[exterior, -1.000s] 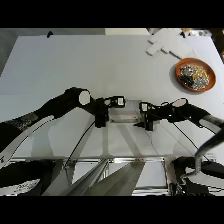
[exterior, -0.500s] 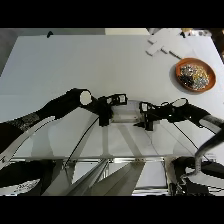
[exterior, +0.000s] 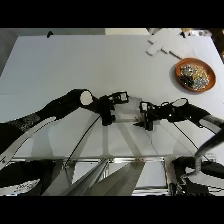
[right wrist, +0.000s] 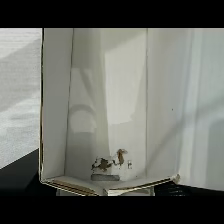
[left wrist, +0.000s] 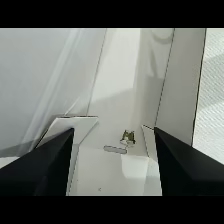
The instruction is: Fold the box and place the chain.
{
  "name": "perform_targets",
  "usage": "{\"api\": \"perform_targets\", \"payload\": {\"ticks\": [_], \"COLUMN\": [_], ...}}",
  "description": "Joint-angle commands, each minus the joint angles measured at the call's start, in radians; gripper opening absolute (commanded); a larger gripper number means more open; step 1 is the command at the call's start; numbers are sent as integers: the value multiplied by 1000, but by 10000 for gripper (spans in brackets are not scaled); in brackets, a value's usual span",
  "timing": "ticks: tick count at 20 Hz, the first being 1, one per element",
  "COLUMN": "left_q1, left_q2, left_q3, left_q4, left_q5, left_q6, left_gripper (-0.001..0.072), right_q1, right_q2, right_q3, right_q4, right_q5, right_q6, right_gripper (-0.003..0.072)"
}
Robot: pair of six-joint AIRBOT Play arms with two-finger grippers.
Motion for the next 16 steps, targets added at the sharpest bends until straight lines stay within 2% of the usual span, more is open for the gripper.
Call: {"api": "perform_targets", "payload": {"ticks": [1,2,3,4,5,6,8,10,14,16], "left_q1": [0,0,0,1,3,6,18,56,167,209], "left_q2": [0,0,2,8,18,34,71,127,248,269], "left_q3": [0,0,0,0,0,0,0,0,-2,-28], "left_q4": [-3,-3,-3,-3,-2,6,69,143,164,163], "left_q5": [-19,-40,-77,-127,-185,-248,-339,-373,-379,-365], "left_q6": [-2,-4,-8,-12,-12,-13,-97,-256,-571,-703], "left_gripper": [596,591,506,335,131,11,3,3,3,3], "right_q1": [0,0,0,0,0,0,0,0,0,0], "right_q2": [1,1,1,1,1,1,1,1,1,1], "right_q3": [0,0,0,0,0,0,0,0,0,0], "right_q4": [-3,-3,-3,-3,-3,-3,-3,-3,-3,-3], "right_q5": [3,3,3,3,3,3,3,3,3,3], "right_q6": [-3,-2,-3,-3,-3,-3,-3,-3,-3,-3], "right_gripper": [337,337,337,337,337,337,337,337,337,337]}}
